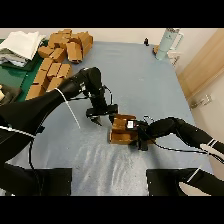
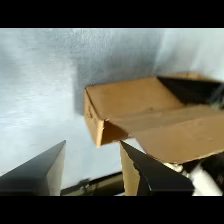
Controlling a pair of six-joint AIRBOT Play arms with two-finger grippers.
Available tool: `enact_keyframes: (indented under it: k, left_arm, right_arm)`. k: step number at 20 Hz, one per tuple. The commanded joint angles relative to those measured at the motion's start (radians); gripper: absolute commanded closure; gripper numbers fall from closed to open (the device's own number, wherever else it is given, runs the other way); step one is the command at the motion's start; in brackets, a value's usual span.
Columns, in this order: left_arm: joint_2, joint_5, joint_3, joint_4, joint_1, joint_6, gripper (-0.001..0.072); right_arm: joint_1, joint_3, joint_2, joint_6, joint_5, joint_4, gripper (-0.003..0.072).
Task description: Fold the box.
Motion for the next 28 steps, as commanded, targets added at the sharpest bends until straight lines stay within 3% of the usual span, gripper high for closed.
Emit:
enact_keyframes:
  k: [1,2,3,4,6,9,15,18,20,21,22,23,28]
  left_arm:
    - [0.0,-0.06,0.005,-0.031,0.097,0.282,0.0158]
    - [0.0,-0.058,0.005,-0.009,0.114,0.354,0.0223]
    - [0.0,-0.047,0.005,0.033,0.125,0.431,0.0558]
    - [0.0,-0.023,0.005,0.076,0.132,0.53,0.0699]
    - [0.0,0.027,0.002,0.159,0.134,0.734,0.0698]
    - [0.021,0.105,-0.071,0.132,0.134,0.979,0.07]
    - [0.301,0.478,-0.58,-0.164,0.103,1.376,0.0701]
    - [0.404,0.691,-0.722,-0.184,-0.005,1.627,0.0699]
    - [0.41,0.785,-0.768,-0.225,-0.049,1.807,0.0695]
    - [0.403,0.822,-0.786,-0.268,-0.05,1.887,0.06]
    - [0.392,0.856,-0.8,-0.321,-0.05,1.944,0.0122]
    - [0.379,0.889,-0.81,-0.39,-0.052,1.975,0.0]
    - [0.335,0.884,-0.814,-0.602,-0.055,2.216,0.0]
  right_arm:
    - [0.0,0.0,0.0,0.001,0.0,0.0,0.0241]
    - [0.0,0.0,0.0,0.0,0.0,0.0,0.0241]
    - [0.0,0.0,0.0,0.001,0.0,0.0,0.024]
    - [0.0,0.0,0.0,0.0,0.0,0.0,0.024]
    - [0.0,0.0,0.0,0.001,0.0,0.0,0.024]
    - [0.0,0.0,0.0,0.001,0.0,0.0,0.0241]
    - [0.0,0.0,0.0,0.0,0.0,0.0,0.0241]
    - [0.0,0.0,0.0,0.0,0.0,0.0,0.0241]
    - [0.0,0.0,0.0,0.0,0.0,0.0,0.0241]
    - [0.0,0.0,0.0,0.0,0.0,0.0,0.0241]
    - [0.0,0.0,0.0,0.0,0.0,0.0,0.0241]
    - [0.0,0.0,0.0,0.0,0.0,0.0,0.024]
    - [0.0,0.0,0.0,0.0,0.0,0.0,0.0241]
